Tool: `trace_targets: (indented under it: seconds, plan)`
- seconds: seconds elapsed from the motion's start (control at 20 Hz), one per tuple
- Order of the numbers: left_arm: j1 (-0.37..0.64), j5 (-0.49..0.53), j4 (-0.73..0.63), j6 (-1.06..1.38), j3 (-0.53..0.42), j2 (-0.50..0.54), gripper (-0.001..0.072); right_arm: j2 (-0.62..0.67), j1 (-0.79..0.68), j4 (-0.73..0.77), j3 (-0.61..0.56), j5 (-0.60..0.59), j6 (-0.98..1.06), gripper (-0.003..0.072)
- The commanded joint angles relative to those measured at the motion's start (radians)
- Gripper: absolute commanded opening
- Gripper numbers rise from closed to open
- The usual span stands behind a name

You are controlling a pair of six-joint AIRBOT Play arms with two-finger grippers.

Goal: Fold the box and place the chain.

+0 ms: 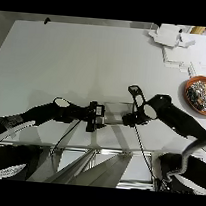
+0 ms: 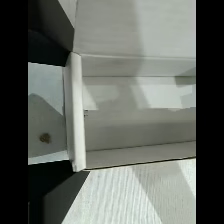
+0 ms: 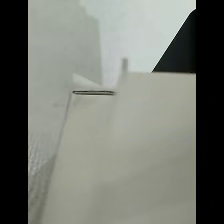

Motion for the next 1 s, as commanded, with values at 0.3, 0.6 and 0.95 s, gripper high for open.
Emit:
trace_targets:
  seconds: [0.3, 0.6, 0.95]
  plan:
    - [0.0, 0.0, 0.001, 0.001, 0.001, 0.001, 0.014, 0.324, -0.265, -0.09, 0.035, 0.167, -0.341, 0.0321]
    - [0.0, 0.0, 0.001, 0.001, 0.001, 0.001, 0.014, 0.303, -0.828, -0.127, 0.044, -0.227, -0.472, 0.0319]
    - [0.0, 0.0, 0.001, 0.001, 0.001, 0.001, 0.014, 0.086, -1.058, -0.209, 0.044, -0.374, -0.473, 0.0319]
